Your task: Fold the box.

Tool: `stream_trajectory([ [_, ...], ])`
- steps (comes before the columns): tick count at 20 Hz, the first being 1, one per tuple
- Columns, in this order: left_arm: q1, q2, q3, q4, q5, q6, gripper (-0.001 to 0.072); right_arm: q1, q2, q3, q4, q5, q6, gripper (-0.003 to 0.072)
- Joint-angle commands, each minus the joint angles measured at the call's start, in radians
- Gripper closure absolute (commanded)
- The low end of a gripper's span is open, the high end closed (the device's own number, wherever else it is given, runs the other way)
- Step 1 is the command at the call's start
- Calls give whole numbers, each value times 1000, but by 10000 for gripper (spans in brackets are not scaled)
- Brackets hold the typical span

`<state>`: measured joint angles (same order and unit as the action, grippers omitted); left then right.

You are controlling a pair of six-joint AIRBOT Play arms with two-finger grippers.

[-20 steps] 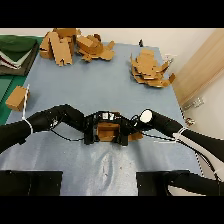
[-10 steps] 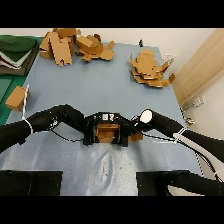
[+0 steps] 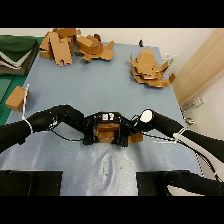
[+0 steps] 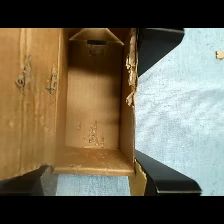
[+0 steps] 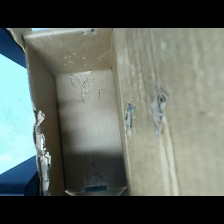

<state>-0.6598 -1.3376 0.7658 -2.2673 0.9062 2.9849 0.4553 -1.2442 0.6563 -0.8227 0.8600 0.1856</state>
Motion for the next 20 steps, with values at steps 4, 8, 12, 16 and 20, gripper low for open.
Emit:
stream_trajectory([
  [4,0,-1,0,2,-1,-1,535,0,85,20,-163,-9,205,82],
  [8,0,-1,0,2,-2,-1,535,-1,140,23,-284,-35,321,-34],
  [12,0,-1,0,2,-6,-1,535,-1,119,-19,-344,-96,322,-34],
  [16,0,-1,0,2,-8,-1,535,-1,101,-44,-344,-124,330,-34],
  [20,0,-1,0,2,-18,-1,535,-1,98,-45,-382,-122,440,-34],
])
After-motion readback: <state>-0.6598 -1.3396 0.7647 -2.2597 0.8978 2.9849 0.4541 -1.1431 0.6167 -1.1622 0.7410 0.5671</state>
